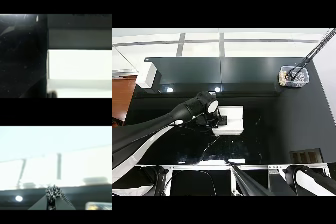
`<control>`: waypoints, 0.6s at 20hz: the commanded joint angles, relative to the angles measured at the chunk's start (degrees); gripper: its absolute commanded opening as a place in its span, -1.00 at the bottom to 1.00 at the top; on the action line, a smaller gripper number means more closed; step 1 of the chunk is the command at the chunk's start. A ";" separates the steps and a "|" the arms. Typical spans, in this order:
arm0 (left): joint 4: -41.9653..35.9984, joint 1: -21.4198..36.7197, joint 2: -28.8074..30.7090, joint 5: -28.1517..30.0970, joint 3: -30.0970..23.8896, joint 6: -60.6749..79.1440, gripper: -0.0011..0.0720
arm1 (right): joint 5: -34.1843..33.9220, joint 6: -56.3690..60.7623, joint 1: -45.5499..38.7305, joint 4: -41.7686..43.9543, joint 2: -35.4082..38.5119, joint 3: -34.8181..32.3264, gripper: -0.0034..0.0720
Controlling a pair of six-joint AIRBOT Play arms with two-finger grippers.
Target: Fold the box and place the chain.
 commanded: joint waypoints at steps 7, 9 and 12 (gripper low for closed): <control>-0.04 0.07 -0.04 0.02 0.02 0.46 -0.89 | 9.97 -4.96 5.29 21.57 4.98 -0.17 -0.86; -0.02 0.07 -0.04 0.00 0.02 0.48 -0.89 | 12.81 -5.33 8.46 21.55 4.98 -0.52 -0.86; 0.00 0.07 -0.04 0.02 0.02 0.48 -0.89 | 15.23 -5.81 13.68 21.53 4.98 -3.19 -0.86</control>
